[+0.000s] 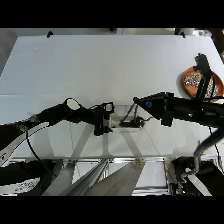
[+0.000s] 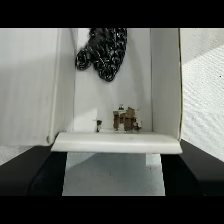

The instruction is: Fold the box and place the chain.

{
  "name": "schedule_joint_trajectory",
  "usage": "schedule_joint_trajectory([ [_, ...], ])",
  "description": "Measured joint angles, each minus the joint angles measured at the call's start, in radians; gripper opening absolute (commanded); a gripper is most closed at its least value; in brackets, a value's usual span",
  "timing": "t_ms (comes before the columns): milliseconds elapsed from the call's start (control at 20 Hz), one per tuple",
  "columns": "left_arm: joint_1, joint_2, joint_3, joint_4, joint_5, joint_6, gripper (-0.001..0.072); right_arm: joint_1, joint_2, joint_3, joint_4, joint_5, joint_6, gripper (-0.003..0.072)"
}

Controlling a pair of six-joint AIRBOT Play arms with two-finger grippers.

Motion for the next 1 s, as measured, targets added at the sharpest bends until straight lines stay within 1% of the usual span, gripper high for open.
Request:
schedule_joint_trajectory([
  [150,0.000,0.000,0.000,0.000,0.000,0.000,0.0290,0.000,0.000,0.000,0.036,-0.005,-0.026,0.0017],
  [250,0.000,0.000,0.000,0.000,-0.001,0.000,0.0290,0.000,0.000,-0.002,0.035,-0.008,-0.035,0.0017],
  [500,0.000,0.000,0.000,0.000,-0.001,0.000,0.0290,0.008,-0.048,-0.051,-0.055,-0.015,-0.035,0.0017],
  [650,0.000,0.000,0.000,0.000,-0.001,0.000,0.0290,0.063,-0.130,-0.098,-0.079,-0.060,-0.034,0.0017],
  [950,0.000,0.000,0.000,0.000,-0.002,0.000,0.0290,0.237,-0.343,-0.127,-0.090,-0.219,-0.033,0.0022],
  [1000,0.000,0.000,0.000,0.000,-0.002,0.000,0.0290,0.253,-0.373,-0.128,-0.090,-0.247,-0.033,0.0062],
])
